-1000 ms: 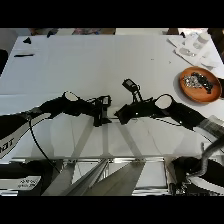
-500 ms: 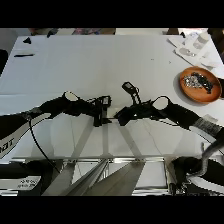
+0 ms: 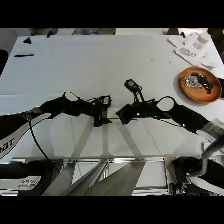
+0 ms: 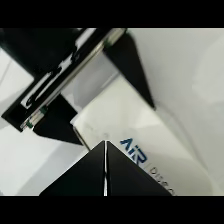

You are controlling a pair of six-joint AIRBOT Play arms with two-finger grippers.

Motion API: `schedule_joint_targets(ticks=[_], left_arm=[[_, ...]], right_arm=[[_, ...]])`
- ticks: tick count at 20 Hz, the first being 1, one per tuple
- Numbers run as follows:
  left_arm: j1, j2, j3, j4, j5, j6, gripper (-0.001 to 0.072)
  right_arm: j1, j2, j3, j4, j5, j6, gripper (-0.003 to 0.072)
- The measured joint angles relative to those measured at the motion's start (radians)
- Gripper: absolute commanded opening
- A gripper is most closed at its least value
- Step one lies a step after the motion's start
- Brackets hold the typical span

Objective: Fold the box and place the chain.

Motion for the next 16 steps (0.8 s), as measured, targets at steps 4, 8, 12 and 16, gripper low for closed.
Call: schedule_joint_targets(ticks=[4,8,12,16], left_arm=[[0.0,0.0,0.0,0.0,0.0,0.0,0.0291],[0.0,0.0,0.0,0.001,0.0,0.005,0.0291],[0.0,0.0,0.0,0.002,0.001,0.006,0.0291],[0.0,0.0,0.0,0.002,0.001,0.003,0.0291]], right_arm=[[-0.056,0.037,-0.042,-0.008,0.056,0.0,0.0007],[-0.093,0.035,-0.109,-0.008,0.068,0.0,0.0007],[-0.105,0.01,-0.131,0.002,0.058,0.0,0.0007],[-0.107,0.021,-0.138,-0.006,0.048,0.0,0.0007]])
